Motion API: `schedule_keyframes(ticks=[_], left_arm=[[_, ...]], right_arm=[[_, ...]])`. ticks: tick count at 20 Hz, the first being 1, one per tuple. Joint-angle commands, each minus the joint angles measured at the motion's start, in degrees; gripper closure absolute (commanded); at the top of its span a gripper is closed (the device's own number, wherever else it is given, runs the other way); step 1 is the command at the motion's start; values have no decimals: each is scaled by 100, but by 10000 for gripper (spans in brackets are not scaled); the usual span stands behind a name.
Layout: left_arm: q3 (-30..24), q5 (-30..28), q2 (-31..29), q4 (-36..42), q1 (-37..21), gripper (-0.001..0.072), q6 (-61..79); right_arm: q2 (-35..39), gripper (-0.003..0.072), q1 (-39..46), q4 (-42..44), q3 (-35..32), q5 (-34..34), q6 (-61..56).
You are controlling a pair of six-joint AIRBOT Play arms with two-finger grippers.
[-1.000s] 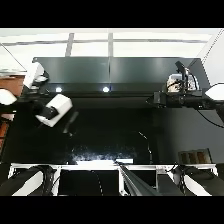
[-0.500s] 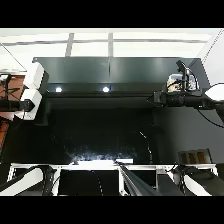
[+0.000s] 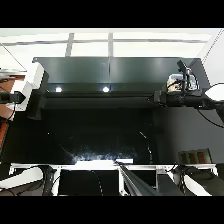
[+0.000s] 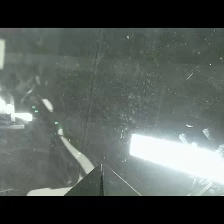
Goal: Fold the box and place the chain.
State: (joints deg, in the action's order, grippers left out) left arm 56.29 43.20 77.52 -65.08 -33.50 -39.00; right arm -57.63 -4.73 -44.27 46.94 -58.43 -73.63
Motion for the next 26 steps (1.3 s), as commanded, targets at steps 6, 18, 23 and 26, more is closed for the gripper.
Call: schedule_keyframes(ticks=[6,18,23,26], left_arm=[[66,13,525,688,-70,416,782],[92,-240,658,686,-103,415,793],[94,-345,765,796,-46,-7,785],[273,-323,577,595,-22,-8,503]], right_arm=[[-2,664,-4,-31,0,142,-271],[-2,664,-4,-42,0,170,-295],[-2,664,-4,-42,0,168,-313],[-2,664,-26,-42,0,107,-310]])
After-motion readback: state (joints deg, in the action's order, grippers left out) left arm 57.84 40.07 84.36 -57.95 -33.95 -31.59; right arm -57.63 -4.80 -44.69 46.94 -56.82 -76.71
